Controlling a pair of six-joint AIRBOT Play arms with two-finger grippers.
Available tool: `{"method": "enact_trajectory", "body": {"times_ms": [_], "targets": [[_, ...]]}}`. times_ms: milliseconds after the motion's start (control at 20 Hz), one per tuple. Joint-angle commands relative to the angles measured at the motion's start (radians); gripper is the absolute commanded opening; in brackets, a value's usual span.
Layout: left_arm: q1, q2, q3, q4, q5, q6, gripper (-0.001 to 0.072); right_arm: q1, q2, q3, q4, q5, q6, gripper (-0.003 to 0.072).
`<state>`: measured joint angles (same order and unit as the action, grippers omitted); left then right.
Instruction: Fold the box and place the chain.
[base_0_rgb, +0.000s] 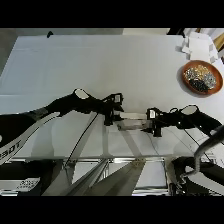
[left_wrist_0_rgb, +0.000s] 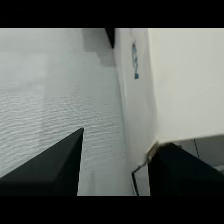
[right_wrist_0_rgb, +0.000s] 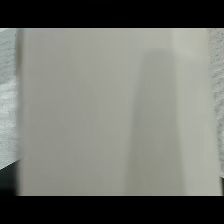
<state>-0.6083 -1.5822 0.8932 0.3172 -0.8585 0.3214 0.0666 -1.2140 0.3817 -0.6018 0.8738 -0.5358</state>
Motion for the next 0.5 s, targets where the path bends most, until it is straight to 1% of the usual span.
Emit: {"method": "enact_trajectory", "body": {"times_ms": [0,300,450], "targets": [[0.001,0.053,0.000,0.111,0.019,-0.103,0.0455,0.000,0.000,0.000,0.003,-0.001,0.003,0.0294],[0.001,0.169,0.000,0.393,0.011,-0.378,0.0459,0.000,0.000,0.000,0.003,-0.001,0.003,0.0294],[0.001,0.263,0.000,0.504,-0.043,-0.483,0.0457,0.000,0.000,0.000,0.003,-0.001,0.003,0.0294]]}}
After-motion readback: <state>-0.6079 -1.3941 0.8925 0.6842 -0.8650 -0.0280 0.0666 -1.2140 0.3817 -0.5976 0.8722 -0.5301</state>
